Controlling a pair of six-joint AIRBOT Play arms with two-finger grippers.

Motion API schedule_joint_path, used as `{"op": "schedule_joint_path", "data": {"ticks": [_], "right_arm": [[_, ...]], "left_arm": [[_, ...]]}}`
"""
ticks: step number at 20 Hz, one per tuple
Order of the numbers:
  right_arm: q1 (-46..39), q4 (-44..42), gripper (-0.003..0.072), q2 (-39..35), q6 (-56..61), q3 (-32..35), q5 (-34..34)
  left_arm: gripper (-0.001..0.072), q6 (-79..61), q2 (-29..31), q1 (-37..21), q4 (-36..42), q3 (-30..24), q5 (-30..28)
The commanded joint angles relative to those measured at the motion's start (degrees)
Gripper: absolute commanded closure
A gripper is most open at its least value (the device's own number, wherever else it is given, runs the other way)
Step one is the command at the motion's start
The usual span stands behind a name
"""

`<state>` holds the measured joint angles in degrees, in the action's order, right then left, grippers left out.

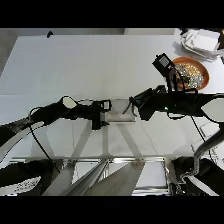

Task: Fold the box and place the chain.

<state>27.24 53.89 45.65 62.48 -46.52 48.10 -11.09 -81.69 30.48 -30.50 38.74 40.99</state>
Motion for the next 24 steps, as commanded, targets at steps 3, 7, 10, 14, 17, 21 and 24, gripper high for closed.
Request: {"op": "schedule_joint_path", "data": {"ticks": [3,7,10,14,17,21,24], "right_arm": [[0.5,-3.2,0.0676,0.4,0.0,0.0,-2.9],[0.5,-3.1,0.0676,5.2,0.0,0.1,0.3],[0.8,-3.1,0.0676,11.5,-0.9,0.1,2.8],[5.4,-2.6,0.0676,19.3,-1.8,0.1,2.5],[9.3,-2.6,0.0675,22.7,-2.0,0.1,-0.4],[11.6,-1.1,0.0674,24.0,-1.9,0.1,-4.8],[11.6,0.4,0.0674,24.5,-1.8,0.1,-6.6]], "left_arm": [[0.0578,0.0,0.0,0.0,0.0,0.0,0.0],[0.0578,0.0,0.0,0.0,0.0,0.0,0.0],[0.0578,0.0,0.0,0.0,0.0,0.0,0.0],[0.0578,0.0,0.0,0.0,0.0,0.0,0.0],[0.0578,0.0,0.0,0.0,0.0,0.0,0.0],[0.0578,0.0,0.0,0.0,0.0,0.0,0.0],[0.0578,0.0,0.0,0.0,0.0,0.0,0.0]]}}
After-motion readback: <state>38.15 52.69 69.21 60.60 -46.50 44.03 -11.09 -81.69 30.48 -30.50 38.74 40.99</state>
